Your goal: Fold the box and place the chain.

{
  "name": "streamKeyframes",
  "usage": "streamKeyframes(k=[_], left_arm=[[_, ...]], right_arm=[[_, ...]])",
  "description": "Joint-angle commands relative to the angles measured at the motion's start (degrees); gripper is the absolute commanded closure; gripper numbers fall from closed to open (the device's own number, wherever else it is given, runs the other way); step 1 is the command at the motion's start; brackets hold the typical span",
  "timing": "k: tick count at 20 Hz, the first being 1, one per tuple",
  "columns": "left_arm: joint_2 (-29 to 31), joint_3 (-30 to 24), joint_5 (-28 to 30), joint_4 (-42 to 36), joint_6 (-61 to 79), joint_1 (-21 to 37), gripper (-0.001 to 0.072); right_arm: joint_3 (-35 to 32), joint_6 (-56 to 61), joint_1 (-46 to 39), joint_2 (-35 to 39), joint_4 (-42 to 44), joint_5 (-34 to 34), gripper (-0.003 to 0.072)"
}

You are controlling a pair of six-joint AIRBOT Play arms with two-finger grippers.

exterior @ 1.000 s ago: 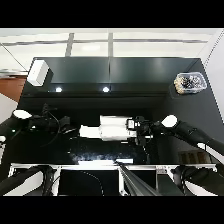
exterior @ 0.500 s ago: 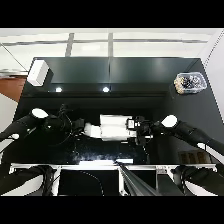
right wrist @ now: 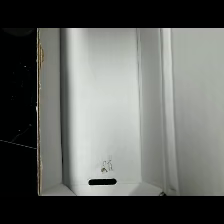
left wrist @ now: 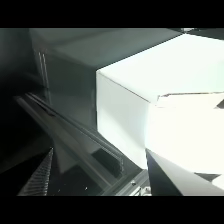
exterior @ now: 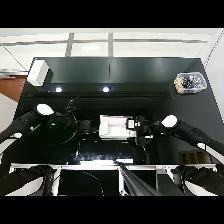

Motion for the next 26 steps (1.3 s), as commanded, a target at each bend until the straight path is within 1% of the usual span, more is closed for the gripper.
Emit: streamKeyframes(k=[1, 3, 6, 8, 12, 17, 20, 23, 26], left_arm=[[0.07, 1.14, 3.19, 1.2, -2.8, -3.96, 0.0021], [0.07, 1.36, 3.63, 2.67, -4.66, -4.9, 0.0022], [0.07, 1.42, 4.96, 2.82, -5.66, -6.75, 0.0022], [0.09, 1.55, 4.37, 2.86, -5.64, -6.84, 0.0022], [0.09, 2.45, 2.91, 5.27, -5.68, -5.29, 0.0022], [0.31, 3.37, -0.39, 6.25, -5.75, -0.92, 0.0022], [0.31, 3.43, -2.54, 6.27, -5.64, -0.57, 0.0022], [0.33, 3.48, -3.5, 5.49, -5.64, -0.57, 0.0022], [0.96, 4.52, -5.09, 5.46, -5.64, 0.22, 0.0022]], right_arm=[[0.0, 0.07, 0.02, -0.02, 0.02, -0.09, 0.0145], [0.0, 0.09, 0.02, -0.02, 0.02, -0.11, 0.0145], [0.0, 0.09, 0.02, -0.02, 0.02, -0.13, 0.0145], [0.0, 0.26, 0.02, -0.02, 0.02, -0.24, 0.0144], [0.0, 0.28, 0.02, -0.02, 0.02, -0.24, 0.0145], [0.0, 0.28, 0.02, -0.02, 0.02, -0.24, 0.0145], [0.0, 0.28, 0.02, -0.02, 0.02, -0.24, 0.0145], [0.0, 0.28, 0.02, -0.02, 0.02, -0.24, 0.0145], [0.0, 0.28, 0.02, -0.02, 0.02, -0.24, 0.0145]])
